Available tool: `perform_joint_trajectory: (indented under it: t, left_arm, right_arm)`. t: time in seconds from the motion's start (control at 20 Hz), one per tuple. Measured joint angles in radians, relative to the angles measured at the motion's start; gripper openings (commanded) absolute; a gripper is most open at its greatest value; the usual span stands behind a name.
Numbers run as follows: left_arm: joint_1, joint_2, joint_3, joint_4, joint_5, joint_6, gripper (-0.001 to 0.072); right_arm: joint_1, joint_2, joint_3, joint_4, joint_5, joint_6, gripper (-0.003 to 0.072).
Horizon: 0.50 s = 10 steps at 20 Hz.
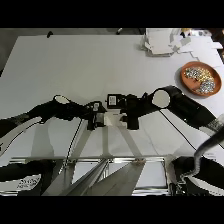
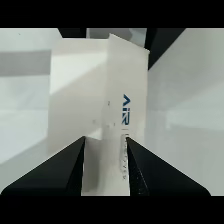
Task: Fold the box and place the chain.
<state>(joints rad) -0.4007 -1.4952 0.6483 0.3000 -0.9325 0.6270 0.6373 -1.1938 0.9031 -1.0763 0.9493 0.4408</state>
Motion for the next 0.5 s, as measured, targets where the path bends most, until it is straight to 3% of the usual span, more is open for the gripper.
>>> perform_joint_trajectory:
  t: [0.5]
  left_arm:
    - [0.000,0.000,0.000,0.000,0.000,0.000,0.0087]
  right_arm:
    - [0.025,0.018,-0.046,-0.018,-0.015,0.003,0.0286]
